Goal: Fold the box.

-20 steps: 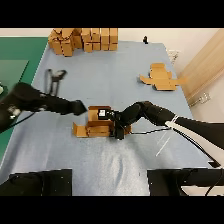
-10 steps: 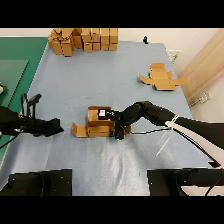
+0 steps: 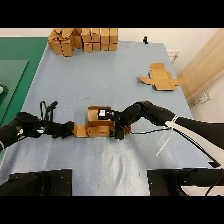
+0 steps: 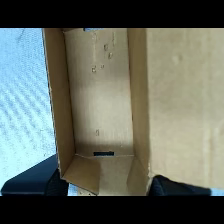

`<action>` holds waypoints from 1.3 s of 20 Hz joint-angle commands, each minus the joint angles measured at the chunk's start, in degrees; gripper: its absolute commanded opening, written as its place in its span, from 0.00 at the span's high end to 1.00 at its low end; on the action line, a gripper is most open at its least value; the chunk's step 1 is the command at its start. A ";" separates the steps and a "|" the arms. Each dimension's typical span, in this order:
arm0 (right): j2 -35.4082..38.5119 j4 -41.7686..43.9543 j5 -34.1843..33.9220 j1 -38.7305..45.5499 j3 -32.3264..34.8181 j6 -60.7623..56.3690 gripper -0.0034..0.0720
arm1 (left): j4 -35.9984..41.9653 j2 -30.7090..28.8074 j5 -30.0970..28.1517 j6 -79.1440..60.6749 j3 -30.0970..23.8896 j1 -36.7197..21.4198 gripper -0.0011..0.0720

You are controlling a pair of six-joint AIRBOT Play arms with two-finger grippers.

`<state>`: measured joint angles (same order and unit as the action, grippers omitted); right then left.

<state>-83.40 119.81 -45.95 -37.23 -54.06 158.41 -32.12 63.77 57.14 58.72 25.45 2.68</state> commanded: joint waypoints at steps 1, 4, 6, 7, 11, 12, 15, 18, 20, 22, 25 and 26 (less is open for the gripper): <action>0.02 0.00 -0.02 0.00 -0.02 0.00 0.85 | 14.36 3.04 7.80 -14.80 1.11 0.76 0.97; 0.02 0.00 -0.04 0.00 -0.02 0.00 0.85 | 22.71 1.86 12.50 -21.92 2.51 0.81 0.96; 0.02 0.02 -0.02 0.00 -0.02 0.00 0.85 | 22.93 1.70 12.37 -21.92 2.86 0.85 0.96; 0.02 0.00 -0.04 0.00 -0.02 0.00 0.85 | 22.86 1.70 12.35 -21.92 2.84 1.07 0.74; 0.02 0.00 -0.04 0.00 -0.02 0.00 0.85 | 18.18 1.70 9.90 -19.67 2.86 4.46 0.47; 0.02 0.00 -0.02 0.00 -0.02 0.00 0.85 | 15.10 1.70 7.67 -17.68 2.86 5.18 0.47; 0.02 -0.02 -0.07 0.00 -0.02 0.00 0.85 | 15.72 1.36 5.53 -18.18 2.89 4.55 0.47; 0.02 -0.02 -0.02 0.02 -0.02 0.00 0.85 | 21.20 -2.54 10.32 -22.77 3.02 -0.57 0.47; 0.02 -0.02 -0.02 0.02 -0.02 0.00 0.84 | 19.54 -7.26 12.74 -23.32 2.99 -5.73 0.57; 0.02 -0.02 -0.02 0.02 -0.02 0.00 0.85 | 13.49 -11.82 14.71 -22.47 2.97 -10.82 0.96; 0.02 -0.02 0.00 0.02 -0.02 0.02 0.85 | -3.32 -13.81 12.87 -4.94 2.93 -13.03 0.97; 0.02 -0.02 0.00 0.00 -0.02 0.00 0.85 | -8.22 -13.75 12.22 0.52 2.45 -13.00 0.97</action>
